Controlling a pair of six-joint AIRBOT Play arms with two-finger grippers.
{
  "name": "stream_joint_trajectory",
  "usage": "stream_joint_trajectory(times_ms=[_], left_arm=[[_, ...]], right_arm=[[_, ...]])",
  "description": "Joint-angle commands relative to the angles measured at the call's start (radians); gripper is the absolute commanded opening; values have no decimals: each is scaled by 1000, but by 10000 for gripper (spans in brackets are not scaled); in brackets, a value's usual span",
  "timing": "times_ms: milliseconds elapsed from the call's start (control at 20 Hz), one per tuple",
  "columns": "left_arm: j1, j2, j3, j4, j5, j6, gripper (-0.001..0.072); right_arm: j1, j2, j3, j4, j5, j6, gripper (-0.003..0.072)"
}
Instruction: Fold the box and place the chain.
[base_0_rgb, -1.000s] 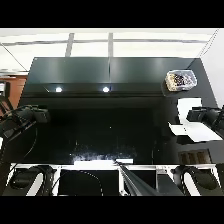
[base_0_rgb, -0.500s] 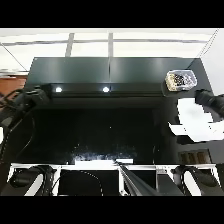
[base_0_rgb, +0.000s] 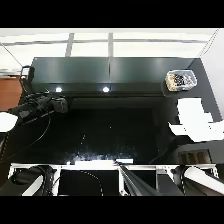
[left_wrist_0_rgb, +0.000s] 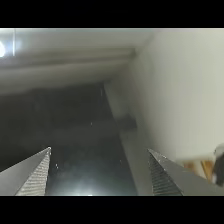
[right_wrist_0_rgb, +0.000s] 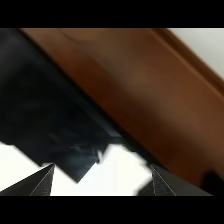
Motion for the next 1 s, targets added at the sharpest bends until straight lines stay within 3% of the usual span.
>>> stream_joint_trajectory(times_ms=[0, 150, 250, 500, 700, 750, 950], left_arm=[[-4, -39, 5, 14, -43, -11, 707], [-4, -50, 6, 14, -34, -10, 707], [-5, -56, 6, 14, -37, 16, 706], [-4, -57, 6, 14, -58, 38, 706], [-4, -57, 6, 14, -57, 38, 706], [-4, -57, 6, 14, -57, 38, 705], [-4, -57, 6, 14, -58, 38, 706]], right_arm=[[-180, -121, 106, 156, 134, -126, 720], [-309, -201, 107, 372, 218, -236, 720], [-346, -275, 111, 438, 312, -321, 720], [-348, -404, 112, 497, 376, -508, 720], [-312, -438, 175, 462, 353, -622, 720], [-299, -452, 202, 449, 365, -620, 586], [-232, -497, 216, 408, 414, -618, 555]])
